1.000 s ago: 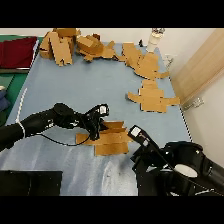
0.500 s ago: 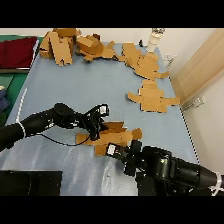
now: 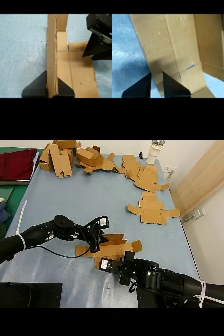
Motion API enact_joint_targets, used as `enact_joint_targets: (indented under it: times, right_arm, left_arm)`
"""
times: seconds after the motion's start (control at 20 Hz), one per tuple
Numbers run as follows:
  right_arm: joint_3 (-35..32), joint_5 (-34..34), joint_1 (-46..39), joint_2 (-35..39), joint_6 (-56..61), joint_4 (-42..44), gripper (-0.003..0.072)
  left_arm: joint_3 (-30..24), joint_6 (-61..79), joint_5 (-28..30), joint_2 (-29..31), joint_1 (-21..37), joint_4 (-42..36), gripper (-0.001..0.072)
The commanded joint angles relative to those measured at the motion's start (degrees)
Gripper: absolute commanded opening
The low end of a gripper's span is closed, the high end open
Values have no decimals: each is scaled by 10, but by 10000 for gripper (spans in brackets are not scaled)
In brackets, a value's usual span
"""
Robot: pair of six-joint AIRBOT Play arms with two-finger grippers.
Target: Fold the box.
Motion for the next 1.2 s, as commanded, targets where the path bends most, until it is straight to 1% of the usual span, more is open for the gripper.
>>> enact_joint_targets:
  times: [0.0,0.05,0.2,0.3,0.5,0.65,0.7,0.8,0.9,1.0,1.15]
  right_arm:
    - [0,-10,1,-3,22,-28,235]
    - [0,-5,1,-3,22,-26,233]
    - [18,52,1,1,23,-23,232]
    - [30,62,1,13,44,-22,232]
    - [24,35,0,72,38,-37,232]
    - [0,16,-34,108,39,-36,232]
    - [-7,3,-52,116,39,-32,232]
    - [-22,-55,-85,127,15,-22,233]
    - [-28,-101,-115,134,-71,21,232]
    - [-28,-102,-147,134,-177,102,233]
    - [-28,-100,-204,134,-346,251,233]
  left_arm:
    - [0,0,0,0,0,0,14]
    - [0,0,0,0,0,0,14]
    - [0,0,0,0,0,0,14]
    - [0,0,0,0,0,0,14]
    - [0,0,0,0,0,0,13]
    - [0,0,0,0,0,0,13]
    - [0,0,0,0,0,0,13]
    - [0,0,0,0,0,0,13]
    - [0,0,0,0,0,0,13]
    - [0,0,0,0,0,0,13]
    - [0,0,0,0,0,0,14]
